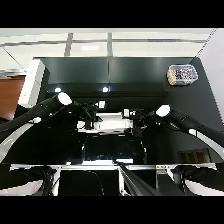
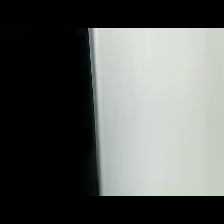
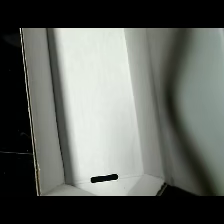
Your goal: Fold the box and place the chain.
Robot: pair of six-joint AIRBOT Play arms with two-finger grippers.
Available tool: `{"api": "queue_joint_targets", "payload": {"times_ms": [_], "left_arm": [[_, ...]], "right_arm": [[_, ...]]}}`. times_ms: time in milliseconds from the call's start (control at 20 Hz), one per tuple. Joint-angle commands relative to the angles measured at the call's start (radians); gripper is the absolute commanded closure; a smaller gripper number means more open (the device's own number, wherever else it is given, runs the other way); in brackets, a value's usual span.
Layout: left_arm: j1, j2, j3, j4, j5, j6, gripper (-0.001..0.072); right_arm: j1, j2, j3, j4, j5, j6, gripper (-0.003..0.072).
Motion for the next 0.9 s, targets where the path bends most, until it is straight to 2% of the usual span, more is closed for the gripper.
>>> {"api": "queue_joint_targets", "payload": {"times_ms": [0,50,100,200,250,400,500,650,700,750,800,850], "left_arm": [[0.000,0.000,0.007,0.000,0.006,0.000,0.0665],[0.000,0.000,0.016,0.000,0.002,-0.001,0.0579],[0.000,0.000,0.026,0.000,-0.002,-0.007,0.0456],[0.001,0.004,0.055,0.027,-0.002,-0.101,0.0187],[0.002,0.016,0.071,0.079,-0.002,-0.167,0.0079],[0.017,0.085,0.113,0.307,-0.011,-0.457,0.0059],[0.048,0.140,0.139,0.418,-0.076,-0.581,0.0060],[0.105,0.196,0.148,0.433,-0.239,-0.703,0.0091],[0.116,0.197,0.146,0.430,-0.286,-0.738,0.0127],[0.119,0.197,0.145,0.422,-0.311,-0.755,0.0377],[0.119,0.194,0.145,0.387,-0.344,-0.759,0.0677],[0.119,0.186,0.143,0.304,-0.398,-0.759,0.0679]], "right_arm": [[0.000,-0.001,0.000,0.000,0.000,-0.001,0.0159],[0.001,-0.001,0.000,0.000,0.000,-0.001,0.0232],[0.000,-0.001,0.000,0.000,0.000,0.000,0.0283],[0.000,-0.001,0.000,0.000,-0.001,0.000,0.0283],[0.000,-0.001,0.000,0.000,-0.001,0.000,0.0284],[0.001,-0.001,0.000,0.004,-0.017,0.013,0.0283],[0.000,-0.001,0.000,0.013,-0.040,0.030,0.0284],[0.000,0.000,0.000,0.015,-0.042,0.030,0.0284],[0.000,0.000,0.000,0.015,-0.042,0.030,0.0284],[0.000,-0.001,0.000,0.015,-0.042,0.030,0.0284],[0.000,-0.001,0.000,0.015,-0.042,0.030,0.0284],[0.000,-0.001,0.000,0.015,-0.042,0.030,0.0284]]}}
